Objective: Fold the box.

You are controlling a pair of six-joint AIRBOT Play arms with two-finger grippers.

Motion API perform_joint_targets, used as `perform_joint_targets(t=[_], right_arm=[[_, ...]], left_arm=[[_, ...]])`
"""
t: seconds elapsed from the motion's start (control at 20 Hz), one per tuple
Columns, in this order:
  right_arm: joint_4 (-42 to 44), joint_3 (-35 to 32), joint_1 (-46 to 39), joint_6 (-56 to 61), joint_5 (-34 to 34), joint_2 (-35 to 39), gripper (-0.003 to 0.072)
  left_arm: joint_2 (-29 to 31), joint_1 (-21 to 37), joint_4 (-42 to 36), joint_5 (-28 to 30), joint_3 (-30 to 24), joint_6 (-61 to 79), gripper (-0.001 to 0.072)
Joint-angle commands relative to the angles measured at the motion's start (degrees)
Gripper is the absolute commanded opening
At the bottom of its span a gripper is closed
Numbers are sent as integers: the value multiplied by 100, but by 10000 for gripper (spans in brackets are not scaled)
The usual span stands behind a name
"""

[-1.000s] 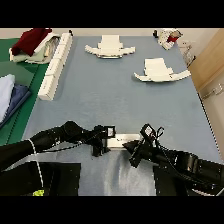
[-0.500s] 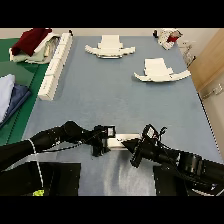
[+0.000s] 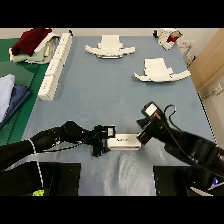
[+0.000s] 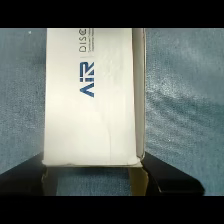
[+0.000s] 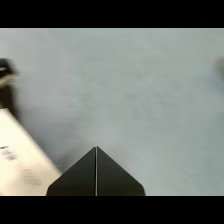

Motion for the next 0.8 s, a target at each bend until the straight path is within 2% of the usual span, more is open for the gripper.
perform_joint_targets(t=[0.0,0.2,0.45,0.6,0.75], right_arm=[[-173,719,-1036,-413,-1263,-352,5],[1191,1687,-2396,-1488,-1982,-1475,4],[2800,3499,-3613,-2922,-3775,-3429,4],[3410,4148,-3816,-3423,-3899,-4100,4],[3799,4433,-3814,-3731,-3895,-4481,4]], left_arm=[[0,0,2,2,4,0,280],[0,0,2,2,4,0,281],[0,-2,2,2,4,0,281],[-2,-2,2,2,4,0,281],[0,0,2,7,4,-2,281]])
